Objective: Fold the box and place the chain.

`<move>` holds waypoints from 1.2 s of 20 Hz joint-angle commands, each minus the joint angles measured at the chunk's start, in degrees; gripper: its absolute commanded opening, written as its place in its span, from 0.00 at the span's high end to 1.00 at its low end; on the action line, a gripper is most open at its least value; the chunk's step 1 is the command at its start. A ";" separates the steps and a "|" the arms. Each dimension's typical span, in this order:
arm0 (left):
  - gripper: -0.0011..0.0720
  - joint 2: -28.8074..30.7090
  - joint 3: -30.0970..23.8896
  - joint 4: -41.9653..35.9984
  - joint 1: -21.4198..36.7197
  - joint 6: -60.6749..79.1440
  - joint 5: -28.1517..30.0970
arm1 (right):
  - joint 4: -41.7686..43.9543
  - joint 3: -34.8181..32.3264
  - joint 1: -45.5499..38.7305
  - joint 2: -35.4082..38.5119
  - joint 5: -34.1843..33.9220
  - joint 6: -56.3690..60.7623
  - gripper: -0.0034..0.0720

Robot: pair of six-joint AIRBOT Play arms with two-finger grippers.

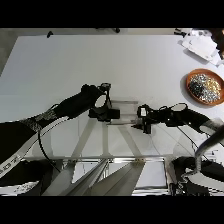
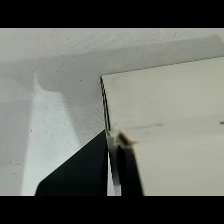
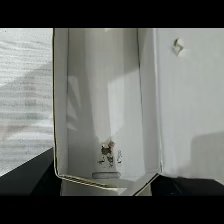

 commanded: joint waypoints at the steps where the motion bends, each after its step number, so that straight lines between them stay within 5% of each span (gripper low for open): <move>1: 0.93 -0.66 0.07 0.20 -0.35 1.09 3.69 | 0.00 0.02 0.02 0.04 0.04 0.00 0.37; 16: 0.97 -4.28 0.07 -1.95 -2.21 2.93 2.36 | -0.02 0.02 0.02 0.04 0.02 -0.02 0.37; 24: 0.86 -4.22 0.07 -4.81 -2.12 2.93 2.23 | -0.02 0.02 0.02 0.04 0.02 -0.02 0.37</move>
